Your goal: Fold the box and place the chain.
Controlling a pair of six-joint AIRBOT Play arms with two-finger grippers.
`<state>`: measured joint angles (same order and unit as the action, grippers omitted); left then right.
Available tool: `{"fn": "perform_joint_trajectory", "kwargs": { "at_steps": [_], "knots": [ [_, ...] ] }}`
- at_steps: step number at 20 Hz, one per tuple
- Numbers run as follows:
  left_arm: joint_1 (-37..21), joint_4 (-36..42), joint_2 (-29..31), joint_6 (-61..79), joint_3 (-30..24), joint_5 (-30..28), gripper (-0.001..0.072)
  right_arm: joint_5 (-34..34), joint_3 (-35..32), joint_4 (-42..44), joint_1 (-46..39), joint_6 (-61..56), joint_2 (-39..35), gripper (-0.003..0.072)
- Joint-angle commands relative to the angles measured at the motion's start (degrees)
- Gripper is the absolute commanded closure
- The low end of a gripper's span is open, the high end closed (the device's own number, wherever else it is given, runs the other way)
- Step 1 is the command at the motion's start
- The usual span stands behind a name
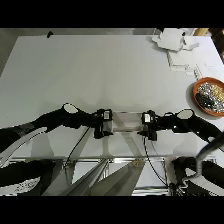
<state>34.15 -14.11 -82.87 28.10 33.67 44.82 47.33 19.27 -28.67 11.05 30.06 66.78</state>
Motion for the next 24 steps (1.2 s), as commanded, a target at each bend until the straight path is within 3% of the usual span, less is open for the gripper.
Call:
{"fn": "perform_joint_trajectory", "kwargs": {
  "at_steps": [1,5,7,9,10,24],
  "knots": [
    [1.16,0.17,-0.04,0.20,0.09,-1.11,0.0017,0.02,0.00,0.02,0.02,0.00,-0.04,0.0244],
    [1.66,0.46,-0.04,0.17,0.09,-1.75,0.0043,0.02,0.00,0.02,0.02,0.00,-0.04,0.0244],
    [1.68,0.39,-0.04,0.17,0.09,-1.75,0.0192,0.02,0.00,0.02,0.02,0.00,-0.04,0.0244],
    [1.68,0.39,-0.02,0.20,0.09,-1.73,0.0409,0.02,0.00,0.02,0.02,0.00,-0.04,0.0244],
    [1.66,0.44,-0.02,0.20,0.09,-1.73,0.0429,0.02,0.00,0.02,0.02,0.00,-0.04,0.0244],
    [1.66,0.39,-0.02,0.15,0.09,-1.73,0.0437,0.02,0.00,0.02,0.02,0.00,-0.04,0.0244]
  ]
}}
